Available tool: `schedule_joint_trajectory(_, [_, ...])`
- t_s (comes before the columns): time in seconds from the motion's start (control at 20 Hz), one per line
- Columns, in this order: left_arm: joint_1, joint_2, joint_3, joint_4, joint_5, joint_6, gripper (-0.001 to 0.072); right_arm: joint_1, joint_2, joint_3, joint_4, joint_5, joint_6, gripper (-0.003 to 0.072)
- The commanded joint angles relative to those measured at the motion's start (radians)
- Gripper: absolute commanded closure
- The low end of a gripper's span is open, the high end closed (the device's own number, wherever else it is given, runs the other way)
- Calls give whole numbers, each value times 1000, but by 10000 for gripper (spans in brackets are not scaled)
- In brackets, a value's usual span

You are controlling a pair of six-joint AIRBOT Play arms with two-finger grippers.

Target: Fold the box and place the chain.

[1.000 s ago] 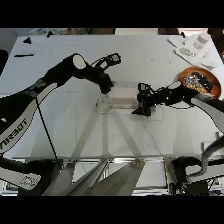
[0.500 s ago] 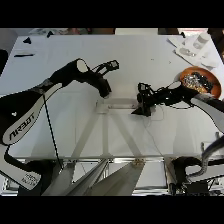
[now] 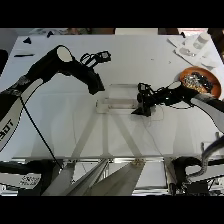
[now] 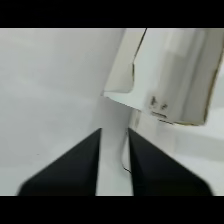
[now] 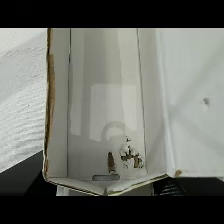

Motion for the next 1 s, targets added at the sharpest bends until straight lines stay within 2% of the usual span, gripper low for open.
schedule_joint_trajectory(0.0, [-26,16,0,69,-68,2,282,0,0,0,0,0,0,170])
schedule_joint_trajectory(0.05, [-39,16,0,123,-62,2,225,0,0,0,0,0,0,170])
schedule_joint_trajectory(0.1, [-54,15,0,177,-56,5,202,0,0,0,0,0,0,170])
schedule_joint_trajectory(0.2, [-72,14,-3,218,-43,5,202,0,0,0,0,0,0,170])
schedule_joint_trajectory(0.35, [-78,14,-40,200,6,111,201,0,0,0,0,0,0,170])
schedule_joint_trajectory(0.45, [-77,14,-95,183,50,222,171,0,0,0,0,0,0,170])
schedule_joint_trajectory(0.7, [-71,12,-201,57,149,371,172,0,0,0,0,0,0,170])
schedule_joint_trajectory(0.95, [-70,-29,-203,0,90,372,174,0,0,0,0,0,0,170])
